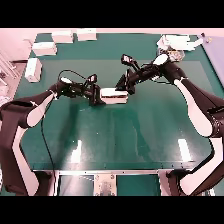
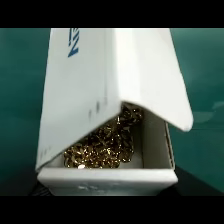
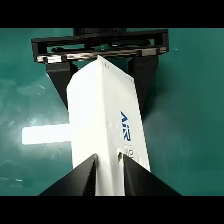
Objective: Fold the box and place the chain.
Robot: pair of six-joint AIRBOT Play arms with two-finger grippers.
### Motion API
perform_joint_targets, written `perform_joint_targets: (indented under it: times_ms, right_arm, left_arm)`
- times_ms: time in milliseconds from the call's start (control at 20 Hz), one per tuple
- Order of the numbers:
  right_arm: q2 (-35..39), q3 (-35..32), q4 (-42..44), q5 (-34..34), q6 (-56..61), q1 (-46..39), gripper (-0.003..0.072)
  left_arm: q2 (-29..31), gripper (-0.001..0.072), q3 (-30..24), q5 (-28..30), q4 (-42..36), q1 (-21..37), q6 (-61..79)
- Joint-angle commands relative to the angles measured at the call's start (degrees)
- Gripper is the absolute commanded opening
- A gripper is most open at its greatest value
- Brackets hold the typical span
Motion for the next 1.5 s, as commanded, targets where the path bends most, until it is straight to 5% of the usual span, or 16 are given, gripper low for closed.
perform_joint_targets:
  times_ms: [0,500,1450]
  right_arm:
    - [0.04,-0.24,0.13,0.68,0.02,0.26,0.0200]
    - [0.07,-1.62,0.22,-4.44,-0.46,0.35,0.0200]
    - [0.09,-4.35,3.21,-0.20,-0.02,1.16,0.0177]
  left_arm:
    - [0.04,0.0447,0.07,-0.04,0.04,0.00,0.04]
    - [0.04,0.0447,0.04,-0.07,0.04,0.00,0.04]
    - [0.04,0.0447,0.04,-0.04,0.04,0.00,0.04]
